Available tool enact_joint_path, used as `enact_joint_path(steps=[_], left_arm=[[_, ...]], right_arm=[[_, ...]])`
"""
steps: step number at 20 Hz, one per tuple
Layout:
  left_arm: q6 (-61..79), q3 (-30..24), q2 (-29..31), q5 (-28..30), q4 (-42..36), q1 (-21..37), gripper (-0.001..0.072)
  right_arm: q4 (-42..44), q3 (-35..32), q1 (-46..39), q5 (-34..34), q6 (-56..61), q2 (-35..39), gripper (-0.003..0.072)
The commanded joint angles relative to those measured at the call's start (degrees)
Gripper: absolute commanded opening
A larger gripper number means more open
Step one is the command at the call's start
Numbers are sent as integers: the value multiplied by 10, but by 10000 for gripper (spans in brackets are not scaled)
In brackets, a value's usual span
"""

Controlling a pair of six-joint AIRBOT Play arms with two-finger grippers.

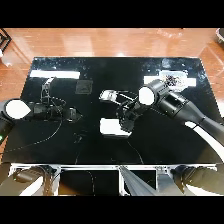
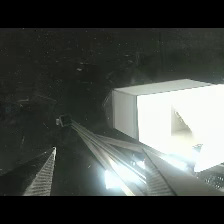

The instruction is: Fold the box and place the chain.

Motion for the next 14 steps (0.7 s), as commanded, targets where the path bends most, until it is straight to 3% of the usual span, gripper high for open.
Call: enact_joint_path(steps=[1,3,6,8,9,14], left_arm=[[0,0,0,0,0,1,636],[0,0,0,0,0,1,635],[0,0,0,0,0,1,636],[0,0,0,0,0,1,635],[0,0,0,0,0,1,635],[0,0,0,1,0,1,635]], right_arm=[[-1,0,1,3,0,0,354],[-1,0,1,3,0,0,252],[0,0,1,3,0,0,255],[-1,0,1,-1,1,0,537],[0,0,1,-3,0,0,606],[0,-3,1,-15,0,-7,627]])
